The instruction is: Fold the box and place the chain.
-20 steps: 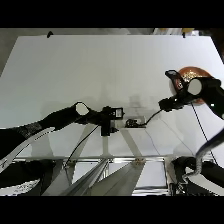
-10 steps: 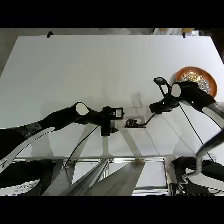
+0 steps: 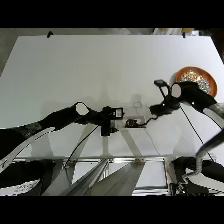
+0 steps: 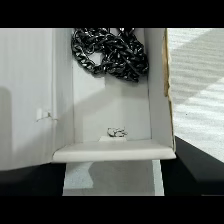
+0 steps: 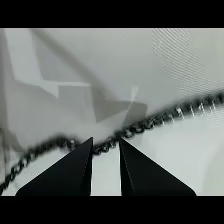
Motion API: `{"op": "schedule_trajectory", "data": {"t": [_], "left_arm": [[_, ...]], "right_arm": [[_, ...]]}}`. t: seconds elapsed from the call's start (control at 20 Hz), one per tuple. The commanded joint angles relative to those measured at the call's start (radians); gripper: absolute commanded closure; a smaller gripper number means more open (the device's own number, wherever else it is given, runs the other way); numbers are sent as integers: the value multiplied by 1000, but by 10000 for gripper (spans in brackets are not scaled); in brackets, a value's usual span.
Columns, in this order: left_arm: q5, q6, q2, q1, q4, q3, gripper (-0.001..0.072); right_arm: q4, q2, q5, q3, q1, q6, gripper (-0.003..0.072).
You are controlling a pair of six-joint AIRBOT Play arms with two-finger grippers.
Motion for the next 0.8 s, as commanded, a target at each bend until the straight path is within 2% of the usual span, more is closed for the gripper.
{"op": "schedule_trajectory", "data": {"t": [0.0, 0.05, 0.2, 0.75], "left_arm": [[0, 0, 0, -1, 0, 0, 502], [1, 0, 0, -1, 0, 0, 502], [1, 0, 0, -1, 0, 0, 502], [0, 0, 0, -1, 0, 0, 502]], "right_arm": [[-4, 43, 26, 1, -1, 10, 532], [-4, 41, 23, 1, -1, 23, 529], [-4, 30, 21, 1, -1, 48, 444], [-23, -29, 23, -1, -1, 108, 473]]}}
